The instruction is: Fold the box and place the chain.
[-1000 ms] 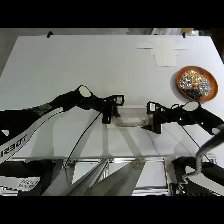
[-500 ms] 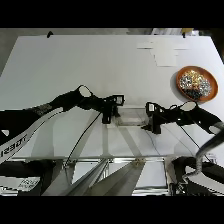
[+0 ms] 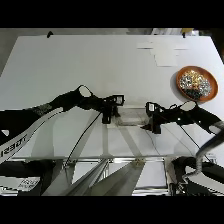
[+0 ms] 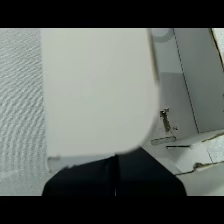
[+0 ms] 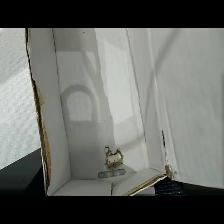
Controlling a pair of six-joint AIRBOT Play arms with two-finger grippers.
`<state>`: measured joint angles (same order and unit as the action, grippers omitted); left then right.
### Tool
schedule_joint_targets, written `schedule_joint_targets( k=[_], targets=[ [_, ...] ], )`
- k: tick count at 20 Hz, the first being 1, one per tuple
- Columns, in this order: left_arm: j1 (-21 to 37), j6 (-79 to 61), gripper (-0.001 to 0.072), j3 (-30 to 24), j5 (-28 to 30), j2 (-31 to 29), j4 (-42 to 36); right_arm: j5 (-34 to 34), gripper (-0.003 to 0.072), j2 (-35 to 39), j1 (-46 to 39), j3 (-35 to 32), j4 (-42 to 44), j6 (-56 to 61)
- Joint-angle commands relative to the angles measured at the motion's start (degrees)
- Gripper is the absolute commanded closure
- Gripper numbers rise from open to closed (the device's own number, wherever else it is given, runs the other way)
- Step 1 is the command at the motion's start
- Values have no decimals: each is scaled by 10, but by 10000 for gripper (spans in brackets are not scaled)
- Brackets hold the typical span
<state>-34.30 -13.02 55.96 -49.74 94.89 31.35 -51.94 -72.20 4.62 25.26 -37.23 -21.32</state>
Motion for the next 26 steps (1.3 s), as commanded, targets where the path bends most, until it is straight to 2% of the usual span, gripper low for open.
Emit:
schedule_joint_targets(
  k=[1,26],
  targets=[
    [0,0,699,0,0,0,0,1,256,0,1,0,-1,1],
    [-1,0,700,0,-7,0,-9,1,256,0,1,0,-1,1]
  ],
)
